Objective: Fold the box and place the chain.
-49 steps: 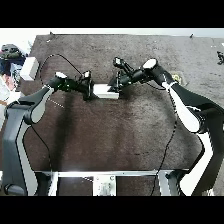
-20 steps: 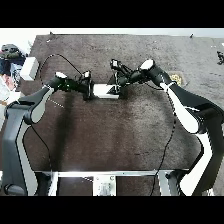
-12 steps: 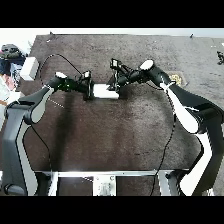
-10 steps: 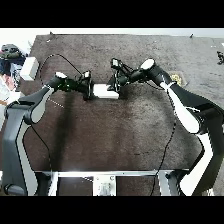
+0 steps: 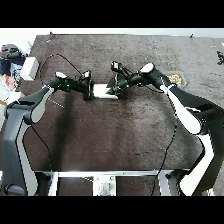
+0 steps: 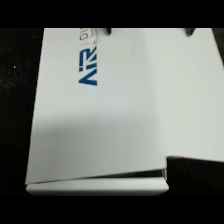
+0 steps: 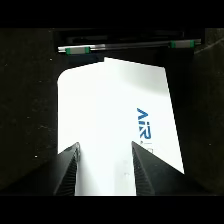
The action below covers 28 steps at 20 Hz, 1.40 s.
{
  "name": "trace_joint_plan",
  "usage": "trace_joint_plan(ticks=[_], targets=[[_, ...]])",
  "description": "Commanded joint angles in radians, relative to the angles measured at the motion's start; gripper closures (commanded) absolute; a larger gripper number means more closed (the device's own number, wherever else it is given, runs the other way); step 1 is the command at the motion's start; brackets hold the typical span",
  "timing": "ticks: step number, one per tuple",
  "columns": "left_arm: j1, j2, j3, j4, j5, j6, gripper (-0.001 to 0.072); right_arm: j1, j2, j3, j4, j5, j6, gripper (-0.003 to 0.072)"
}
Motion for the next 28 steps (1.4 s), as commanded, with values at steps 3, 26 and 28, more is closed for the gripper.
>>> trace_joint_plan(ticks=[3,26,28], targets=[[0.000,0.000,0.000,0.000,0.000,0.000,0.0477,0.002,0.001,-0.026,0.017,-0.081,-0.065,0.0299],[0.000,0.000,0.000,0.000,0.000,0.000,0.0477,0.002,0.052,-0.014,0.002,-0.190,-0.019,0.0474],[0.000,0.000,0.000,0.000,0.000,0.000,0.0477,0.002,0.052,-0.006,0.001,-0.172,-0.019,0.0475]])
